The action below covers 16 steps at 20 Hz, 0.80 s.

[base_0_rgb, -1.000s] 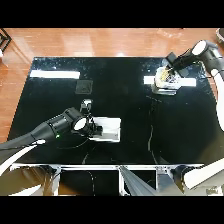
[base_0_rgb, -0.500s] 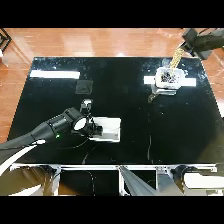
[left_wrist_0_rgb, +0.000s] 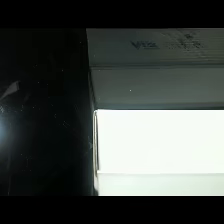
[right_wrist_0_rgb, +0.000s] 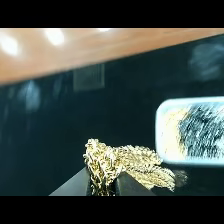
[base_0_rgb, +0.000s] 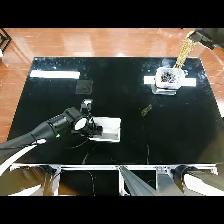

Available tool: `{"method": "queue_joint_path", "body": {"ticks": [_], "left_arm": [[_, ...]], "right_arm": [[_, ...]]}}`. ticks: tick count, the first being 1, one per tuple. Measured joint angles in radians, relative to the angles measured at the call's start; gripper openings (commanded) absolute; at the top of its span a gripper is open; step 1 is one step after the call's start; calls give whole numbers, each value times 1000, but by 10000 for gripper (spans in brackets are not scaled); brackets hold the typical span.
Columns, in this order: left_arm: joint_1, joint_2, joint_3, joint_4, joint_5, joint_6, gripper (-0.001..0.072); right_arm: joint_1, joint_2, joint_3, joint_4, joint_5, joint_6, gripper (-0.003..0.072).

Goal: Fold the box and place the chain.

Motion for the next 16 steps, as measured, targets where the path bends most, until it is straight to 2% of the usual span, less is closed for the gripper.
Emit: {"method": "queue_joint_path", "body": {"ticks": [3,7,11,16], "left_arm": [[0,0,0,1,2,0,21],[0,0,0,3,3,0,21],[0,0,0,5,4,0,21],[0,0,0,6,5,0,21]], "right_arm": [[88,82,-34,0,74,-70,15],[211,218,-161,4,113,-106,15],[346,324,-325,51,124,-145,15],[547,367,-504,111,83,-196,15]]}}
